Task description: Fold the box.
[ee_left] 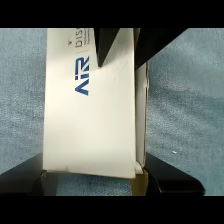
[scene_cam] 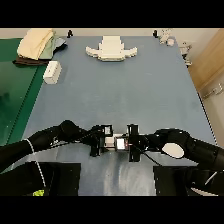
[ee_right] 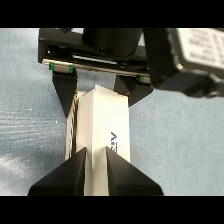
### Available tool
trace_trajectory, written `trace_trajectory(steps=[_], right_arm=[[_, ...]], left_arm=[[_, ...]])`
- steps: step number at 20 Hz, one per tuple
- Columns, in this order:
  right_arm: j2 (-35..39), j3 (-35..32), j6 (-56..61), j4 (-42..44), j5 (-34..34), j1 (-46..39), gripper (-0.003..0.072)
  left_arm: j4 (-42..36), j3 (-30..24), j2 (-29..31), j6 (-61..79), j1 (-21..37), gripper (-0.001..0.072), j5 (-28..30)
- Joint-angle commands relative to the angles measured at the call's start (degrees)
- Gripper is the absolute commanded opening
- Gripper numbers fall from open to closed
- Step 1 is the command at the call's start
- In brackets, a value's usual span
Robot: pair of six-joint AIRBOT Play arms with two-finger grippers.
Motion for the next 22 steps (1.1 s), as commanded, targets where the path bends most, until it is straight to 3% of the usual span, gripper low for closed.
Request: trace_trajectory(steps=[1, 4, 5, 6, 12, 14, 15, 20, 22], right_arm=[[-0.1, 0.0, -0.1, 1.2, 1.8, 0.0, 0.0172], [0.0, 0.0, -0.1, 2.2, 2.1, 0.0, 0.0201], [0.2, 0.0, -0.1, 2.8, 2.1, 0.0, 0.0339], [0.4, 0.1, -0.1, 2.9, 2.1, 0.0, 0.0405], [3.7, 0.1, 2.5, 2.9, 0.3, 0.0, 0.0402], [5.9, -0.1, 8.8, 2.8, 0.5, 0.0, 0.0066], [6.8, -0.7, 13.0, 3.1, -0.2, 0.0, 0.0007], [7.8, -9.8, 18.9, 18.5, -13.4, 0.1, 0.0005], [7.8, -12.0, 18.9, 20.5, -17.0, 0.9, 0.0005]], left_arm=[[0.0, 0.0, 0.0, 0.0, 0.0, 0.0411, 0.0], [0.0, 0.0, 0.0, 0.0, 0.0, 0.0411, 0.0], [0.0, 0.0, 0.0, 0.0, 0.0, 0.0411, 0.0], [0.0, 0.0, 0.0, 0.0, 0.0, 0.0411, 0.0], [0.0, 0.0, 0.0, 0.0, 0.0, 0.041, 0.0], [0.0, 0.0, 0.0, 0.0, 0.0, 0.0411, 0.0], [0.0, 0.0, 0.0, 0.0, 0.0, 0.0411, 0.0], [0.0, 0.0, 0.0, 0.0, 0.0, 0.0411, 0.0], [0.0, 0.0, 0.0, 0.0, 0.0, 0.0411, 0.0]])
